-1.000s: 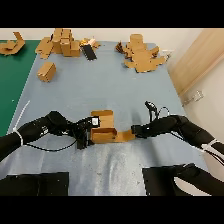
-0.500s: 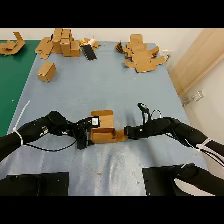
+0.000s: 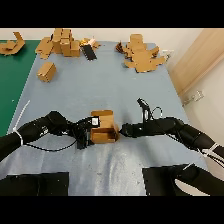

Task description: Fold the box.

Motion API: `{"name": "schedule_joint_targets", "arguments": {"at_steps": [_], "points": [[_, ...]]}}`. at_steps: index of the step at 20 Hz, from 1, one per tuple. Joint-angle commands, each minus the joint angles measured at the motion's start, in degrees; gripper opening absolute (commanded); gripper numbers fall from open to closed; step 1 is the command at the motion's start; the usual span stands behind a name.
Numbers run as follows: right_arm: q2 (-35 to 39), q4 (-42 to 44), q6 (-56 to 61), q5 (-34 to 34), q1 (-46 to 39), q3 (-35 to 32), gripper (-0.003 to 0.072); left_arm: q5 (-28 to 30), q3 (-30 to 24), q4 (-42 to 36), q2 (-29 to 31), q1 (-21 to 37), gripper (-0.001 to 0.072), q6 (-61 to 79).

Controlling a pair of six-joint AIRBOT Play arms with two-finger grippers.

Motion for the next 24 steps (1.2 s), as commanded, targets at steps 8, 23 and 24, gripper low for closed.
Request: {"name": "schedule_joint_targets", "arguments": {"at_steps": [8, 23, 24], "points": [[-1.03, 1.57, 0.0, 4.15, 4.72, 0.68, 0.0355, 0.02, -0.02, 0.0, 0.04, -0.02, 0.038, 0.0], [-13.38, -33.03, 33.81, -6.08, 17.42, 14.58, 0.045, 0.02, -0.02, 0.0, 0.04, -0.02, 0.038, 0.0], [-14.43, -34.62, 35.93, -7.28, 18.32, 15.87, 0.045, 0.02, -0.02, 0.0, 0.04, -0.02, 0.038, 0.0]]}}
